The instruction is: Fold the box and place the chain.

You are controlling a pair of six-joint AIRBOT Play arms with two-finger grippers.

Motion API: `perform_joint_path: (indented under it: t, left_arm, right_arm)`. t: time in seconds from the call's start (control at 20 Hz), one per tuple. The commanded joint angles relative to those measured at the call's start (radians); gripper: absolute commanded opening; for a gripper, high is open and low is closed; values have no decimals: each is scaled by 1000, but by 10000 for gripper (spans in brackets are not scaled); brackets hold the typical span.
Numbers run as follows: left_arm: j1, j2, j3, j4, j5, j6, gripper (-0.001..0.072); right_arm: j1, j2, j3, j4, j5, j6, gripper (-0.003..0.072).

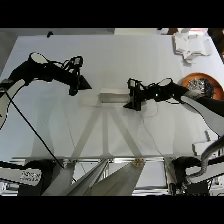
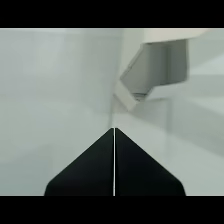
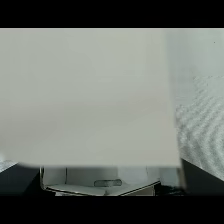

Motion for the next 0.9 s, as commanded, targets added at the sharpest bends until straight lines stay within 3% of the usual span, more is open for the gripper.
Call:
perform_joint_path:
  t: [0.0, 0.1, 0.2, 0.45, 0.6, 0.75, 0.85]
  left_arm:
    - [-1, 21, -6, 17, -188, -121, 4]
    - [-35, 21, -21, -30, -222, -162, 3]
    - [-88, 21, -36, -55, -173, -162, 3]
    - [-181, 14, -48, -164, 35, -163, 3]
    - [-179, 14, -48, -277, 188, -198, 3]
    - [-179, 9, -48, -291, 386, -264, 3]
    - [-179, -12, -48, -290, 465, -305, 6]
  right_arm:
    - [1, 0, 0, 0, 0, 0, 519]
    - [1, 0, 0, 0, 0, 0, 519]
    - [1, 0, 0, 0, 0, 0, 519]
    - [1, 0, 0, 0, 0, 0, 519]
    - [1, 0, 0, 0, 0, 0, 519]
    - [1, 0, 0, 0, 0, 0, 519]
    - [1, 0, 0, 0, 0, 0, 519]
